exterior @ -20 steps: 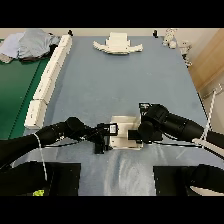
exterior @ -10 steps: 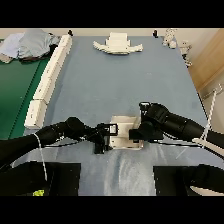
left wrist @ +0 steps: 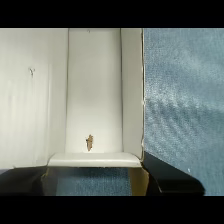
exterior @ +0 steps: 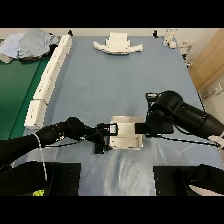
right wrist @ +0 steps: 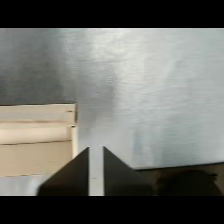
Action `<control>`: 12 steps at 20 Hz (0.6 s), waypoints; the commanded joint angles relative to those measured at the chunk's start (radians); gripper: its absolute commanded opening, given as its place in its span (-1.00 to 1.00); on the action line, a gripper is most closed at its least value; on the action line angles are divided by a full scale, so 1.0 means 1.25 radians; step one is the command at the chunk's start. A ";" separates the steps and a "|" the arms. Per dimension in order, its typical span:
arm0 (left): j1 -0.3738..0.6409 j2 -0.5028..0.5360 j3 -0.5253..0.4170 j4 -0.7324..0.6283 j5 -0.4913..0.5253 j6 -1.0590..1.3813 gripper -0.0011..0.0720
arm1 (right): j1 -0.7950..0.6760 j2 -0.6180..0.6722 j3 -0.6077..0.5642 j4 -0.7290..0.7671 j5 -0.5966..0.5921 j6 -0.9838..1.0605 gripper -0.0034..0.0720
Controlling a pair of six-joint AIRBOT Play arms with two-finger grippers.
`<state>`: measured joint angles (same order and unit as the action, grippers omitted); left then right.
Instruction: Fold the box.
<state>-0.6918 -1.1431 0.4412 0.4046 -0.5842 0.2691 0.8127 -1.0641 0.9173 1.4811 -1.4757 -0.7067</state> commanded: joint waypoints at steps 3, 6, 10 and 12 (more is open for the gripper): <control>0.000 -0.001 0.000 0.000 0.000 0.000 0.45 | -0.170 0.047 -0.011 -0.050 -0.052 -0.136 -0.90; 0.000 -0.001 0.000 0.000 0.000 0.000 0.45 | -0.374 -0.009 -0.044 0.208 0.106 -0.358 -0.90; 0.000 -0.001 0.000 0.000 0.000 0.000 0.45 | -0.581 -0.157 -0.045 0.627 0.185 -0.670 -0.90; 0.000 -0.001 0.000 0.000 0.000 0.000 0.45 | -0.609 -0.234 -0.045 0.761 0.154 -0.811 -0.90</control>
<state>-0.6918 -1.1431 0.4412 0.4046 -0.5838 0.2691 0.1600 -1.2430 0.8654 2.0911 -1.2961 -1.4155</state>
